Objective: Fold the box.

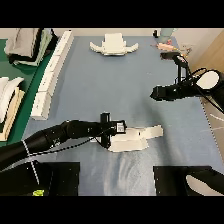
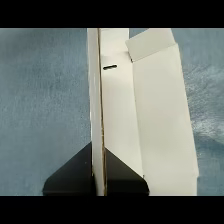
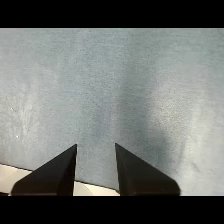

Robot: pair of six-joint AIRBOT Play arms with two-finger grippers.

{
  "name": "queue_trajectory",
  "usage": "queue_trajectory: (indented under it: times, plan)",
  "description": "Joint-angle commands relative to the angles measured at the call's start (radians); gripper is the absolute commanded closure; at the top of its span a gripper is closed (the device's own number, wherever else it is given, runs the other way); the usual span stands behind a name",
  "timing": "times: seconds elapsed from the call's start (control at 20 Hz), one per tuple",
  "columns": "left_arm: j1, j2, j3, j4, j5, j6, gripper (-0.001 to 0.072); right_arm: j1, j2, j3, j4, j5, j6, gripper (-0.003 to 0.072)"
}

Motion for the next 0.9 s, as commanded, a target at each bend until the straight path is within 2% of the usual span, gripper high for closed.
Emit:
queue_trajectory:
  times: [0.0,0.4,0.55,0.85]
  plan:
    - [0.059,0.003,0.031,-0.002,-0.063,0.0,0.0699,0.0,0.0,0.0,0.0,0.0,0.0,0.0332]
    - [0.086,0.001,0.045,-0.005,-0.093,0.004,0.0699,0.0,0.0,0.0,0.0,0.0,0.0,0.0332]
    - [0.085,-0.022,0.045,-0.058,-0.125,0.005,0.0699,0.0,0.0,0.0,0.0,0.0,0.0,0.0332]
    - [0.085,-0.042,0.045,-0.063,-0.126,0.005,0.0699,0.001,0.0,0.0,0.001,0.0,0.0,0.0332]
